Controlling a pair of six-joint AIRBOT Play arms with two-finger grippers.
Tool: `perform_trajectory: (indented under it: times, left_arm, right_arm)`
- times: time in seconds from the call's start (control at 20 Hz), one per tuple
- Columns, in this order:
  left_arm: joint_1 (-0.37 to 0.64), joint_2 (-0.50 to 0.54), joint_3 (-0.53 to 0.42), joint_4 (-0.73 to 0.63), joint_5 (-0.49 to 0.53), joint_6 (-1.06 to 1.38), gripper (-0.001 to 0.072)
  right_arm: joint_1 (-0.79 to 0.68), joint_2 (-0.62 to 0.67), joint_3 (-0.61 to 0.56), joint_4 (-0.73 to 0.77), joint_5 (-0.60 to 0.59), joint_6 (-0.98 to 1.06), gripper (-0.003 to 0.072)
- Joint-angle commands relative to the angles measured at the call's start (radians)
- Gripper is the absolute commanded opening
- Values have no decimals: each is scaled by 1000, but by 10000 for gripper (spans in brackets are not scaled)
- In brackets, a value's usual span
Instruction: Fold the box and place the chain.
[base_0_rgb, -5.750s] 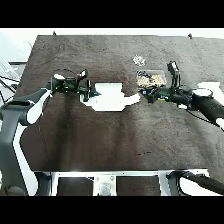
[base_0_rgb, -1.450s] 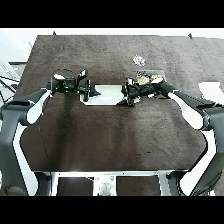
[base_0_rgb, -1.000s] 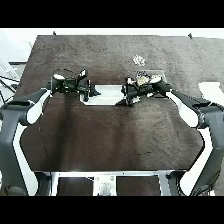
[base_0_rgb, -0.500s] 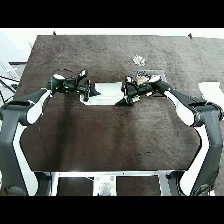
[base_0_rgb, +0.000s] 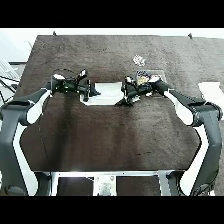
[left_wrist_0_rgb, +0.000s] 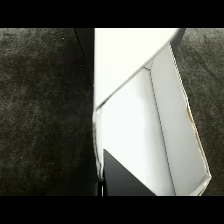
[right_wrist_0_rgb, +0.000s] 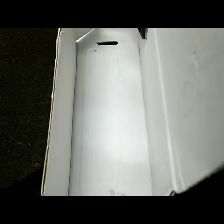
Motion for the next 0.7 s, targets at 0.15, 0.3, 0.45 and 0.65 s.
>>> perform_trajectory:
  times: [0.15,0.3,0.45,0.65]
  left_arm:
    - [-1,1,0,0,0,0,20]
    - [-1,1,0,0,0,0,19]
    - [-1,1,0,0,0,0,19]
    - [-1,1,0,0,0,0,19]
  right_arm:
    - [0,-3,1,14,-1,-7,588]
    - [0,-3,1,32,-1,-18,588]
    - [0,-3,1,32,0,-18,588]
    - [0,-3,0,32,0,-18,588]
